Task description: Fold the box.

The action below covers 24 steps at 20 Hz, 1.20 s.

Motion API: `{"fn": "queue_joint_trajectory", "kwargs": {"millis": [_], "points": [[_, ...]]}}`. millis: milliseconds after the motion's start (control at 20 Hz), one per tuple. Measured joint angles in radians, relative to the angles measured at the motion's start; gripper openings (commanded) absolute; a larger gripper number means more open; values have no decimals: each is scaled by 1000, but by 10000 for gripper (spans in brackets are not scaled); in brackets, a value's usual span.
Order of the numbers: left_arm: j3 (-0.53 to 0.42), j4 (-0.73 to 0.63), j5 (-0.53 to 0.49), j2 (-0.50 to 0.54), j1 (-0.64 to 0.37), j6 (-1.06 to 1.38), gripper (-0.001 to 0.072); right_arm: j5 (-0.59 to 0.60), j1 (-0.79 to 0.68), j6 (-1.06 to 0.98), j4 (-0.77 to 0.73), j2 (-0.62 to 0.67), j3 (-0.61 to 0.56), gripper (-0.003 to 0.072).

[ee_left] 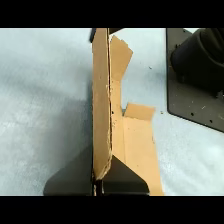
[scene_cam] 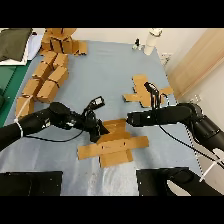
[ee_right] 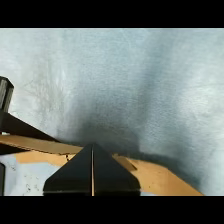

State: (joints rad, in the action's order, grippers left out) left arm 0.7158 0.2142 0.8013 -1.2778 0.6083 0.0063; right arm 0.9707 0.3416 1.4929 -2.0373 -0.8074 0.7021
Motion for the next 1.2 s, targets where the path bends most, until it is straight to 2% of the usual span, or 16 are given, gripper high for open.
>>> {"fn": "queue_joint_trajectory", "kwargs": {"millis": [300,500,800,1200], "points": [[-3,43,-94,7,83,50,13,-27,1,-2,-4,2,0,4],[4,73,-136,18,98,96,12,-39,1,-3,0,2,0,3],[11,145,-217,88,102,122,12,-68,1,-3,-1,2,0,4],[-23,188,-228,111,103,102,13,-104,1,-3,4,2,0,4]]}}
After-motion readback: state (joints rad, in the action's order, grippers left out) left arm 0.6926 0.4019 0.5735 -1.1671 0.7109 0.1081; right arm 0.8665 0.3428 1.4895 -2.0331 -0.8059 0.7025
